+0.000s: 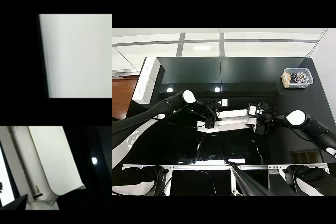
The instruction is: Fold the box and place the chain.
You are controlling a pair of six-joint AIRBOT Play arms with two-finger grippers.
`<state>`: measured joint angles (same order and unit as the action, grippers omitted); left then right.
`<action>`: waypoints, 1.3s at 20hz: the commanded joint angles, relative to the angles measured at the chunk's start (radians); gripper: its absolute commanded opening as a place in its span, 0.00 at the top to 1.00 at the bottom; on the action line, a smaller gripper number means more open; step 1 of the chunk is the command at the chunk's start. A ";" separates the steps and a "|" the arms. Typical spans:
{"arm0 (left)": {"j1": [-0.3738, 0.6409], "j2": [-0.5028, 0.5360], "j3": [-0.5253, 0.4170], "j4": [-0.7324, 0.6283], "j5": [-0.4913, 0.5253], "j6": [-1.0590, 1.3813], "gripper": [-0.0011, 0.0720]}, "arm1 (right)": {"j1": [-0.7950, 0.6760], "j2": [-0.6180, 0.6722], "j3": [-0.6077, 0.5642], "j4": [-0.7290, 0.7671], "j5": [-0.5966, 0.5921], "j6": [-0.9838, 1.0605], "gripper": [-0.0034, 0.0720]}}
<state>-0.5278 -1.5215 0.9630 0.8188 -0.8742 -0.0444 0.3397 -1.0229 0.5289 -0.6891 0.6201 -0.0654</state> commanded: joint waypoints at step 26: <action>-0.001 0.000 0.000 0.000 -0.002 0.000 0.95 | -0.016 -0.222 0.002 0.135 0.093 -0.253 0.06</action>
<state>-0.5282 -1.5215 0.9630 0.8181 -0.8749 -0.0448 0.3248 -1.2434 0.5316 -0.5529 0.7280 -0.3218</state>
